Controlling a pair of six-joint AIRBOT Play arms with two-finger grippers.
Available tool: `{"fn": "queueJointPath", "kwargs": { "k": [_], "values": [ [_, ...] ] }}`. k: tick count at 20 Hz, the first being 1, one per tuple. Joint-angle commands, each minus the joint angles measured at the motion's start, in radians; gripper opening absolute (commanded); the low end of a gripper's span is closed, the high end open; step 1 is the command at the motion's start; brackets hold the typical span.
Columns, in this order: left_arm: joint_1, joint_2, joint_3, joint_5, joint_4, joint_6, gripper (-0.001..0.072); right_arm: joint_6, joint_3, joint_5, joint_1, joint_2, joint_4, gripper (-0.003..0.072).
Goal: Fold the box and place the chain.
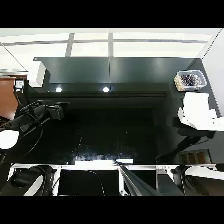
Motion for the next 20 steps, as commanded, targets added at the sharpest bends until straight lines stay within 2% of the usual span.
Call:
{"fn": "queueJointPath", "kwargs": {
  "k": [1, 5, 6, 7, 8, 9, 10, 11, 13, 15, 18, 20],
  "values": [
    [0.000, -0.001, 0.000, 0.000, 0.000, 0.000, 0.0713, -0.161, 0.056, 0.071, 0.121, -0.063, -0.248, 0.0705],
    [0.000, -0.001, 0.000, 0.000, 0.000, 0.000, 0.0713, -0.151, 0.059, 0.101, 0.214, -0.107, -0.335, 0.0701],
    [0.000, -0.001, 0.000, -0.001, 0.000, 0.000, 0.0713, -0.124, 0.059, 0.115, 0.220, -0.111, -0.374, 0.0574],
    [0.000, -0.001, 0.000, -0.001, 0.000, 0.000, 0.0713, -0.095, 0.059, 0.115, 0.220, -0.111, -0.399, 0.0531],
    [0.000, -0.001, 0.000, 0.000, 0.000, 0.000, 0.0713, -0.087, 0.059, 0.117, 0.217, -0.111, -0.413, 0.0528],
    [0.000, -0.001, 0.000, 0.000, 0.000, 0.000, 0.0713, -0.086, 0.059, 0.117, 0.213, -0.111, -0.409, 0.0408],
    [0.000, -0.001, 0.000, 0.000, 0.000, 0.000, 0.0713, -0.087, 0.059, 0.112, 0.212, -0.111, -0.410, 0.0392],
    [0.000, -0.001, 0.000, 0.000, 0.000, 0.000, 0.0713, -0.087, 0.059, 0.099, 0.212, -0.111, -0.407, 0.0218],
    [0.000, -0.001, 0.000, 0.000, 0.000, 0.000, 0.0712, -0.126, 0.059, 0.101, 0.213, -0.111, -0.351, 0.0011],
    [0.000, -0.001, 0.000, 0.000, 0.000, 0.000, 0.0713, -0.199, 0.059, 0.134, 0.213, -0.110, -0.242, 0.0018],
    [0.000, -0.001, 0.000, 0.002, 0.000, 0.000, 0.0713, -0.187, 0.055, 0.213, 0.216, -0.107, -0.014, 0.0017],
    [0.000, -0.001, 0.000, 0.004, 0.000, 0.000, 0.0713, -0.187, 0.016, 0.241, 0.233, -0.068, 0.080, 0.0017]
  ]
}}
